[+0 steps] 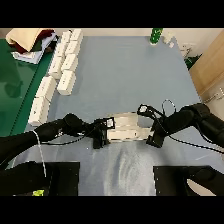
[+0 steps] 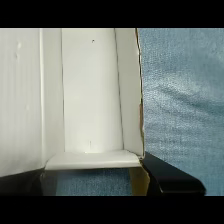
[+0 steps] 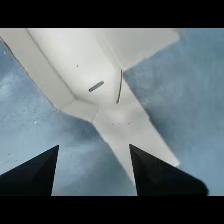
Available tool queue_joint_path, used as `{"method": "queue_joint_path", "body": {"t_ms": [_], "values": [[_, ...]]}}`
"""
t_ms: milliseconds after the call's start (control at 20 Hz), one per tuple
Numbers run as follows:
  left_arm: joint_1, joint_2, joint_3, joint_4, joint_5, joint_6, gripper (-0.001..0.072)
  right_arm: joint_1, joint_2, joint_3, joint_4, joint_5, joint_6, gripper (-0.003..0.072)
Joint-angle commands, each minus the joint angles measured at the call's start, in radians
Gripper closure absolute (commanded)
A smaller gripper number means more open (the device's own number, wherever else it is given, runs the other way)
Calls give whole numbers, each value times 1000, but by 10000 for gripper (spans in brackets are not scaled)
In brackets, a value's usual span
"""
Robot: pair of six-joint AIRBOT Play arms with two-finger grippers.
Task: Fold the box.
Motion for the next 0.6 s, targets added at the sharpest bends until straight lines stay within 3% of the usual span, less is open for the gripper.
{"method": "queue_joint_path", "body": {"t_ms": [0, 50, 100, 200, 350, 550], "values": [[0, 0, 1, 0, 1, 0, 92, 0, 62, 3, 98, -184, 364, 217], [0, 0, 1, 0, 1, 0, 92, 0, 62, 3, 204, -174, 419, 462], [0, 0, 1, 0, 1, 0, 93, 1, 58, 1, 337, -123, 423, 638], [0, 0, 1, 0, 1, 0, 93, 23, 50, 2, 497, 64, 423, 683], [0, 0, 1, 0, 1, 0, 93, 69, 11, 16, 528, 386, 423, 683], [0, 0, 1, 0, 1, 0, 93, 51, -85, 99, 516, 549, 423, 683]]}}
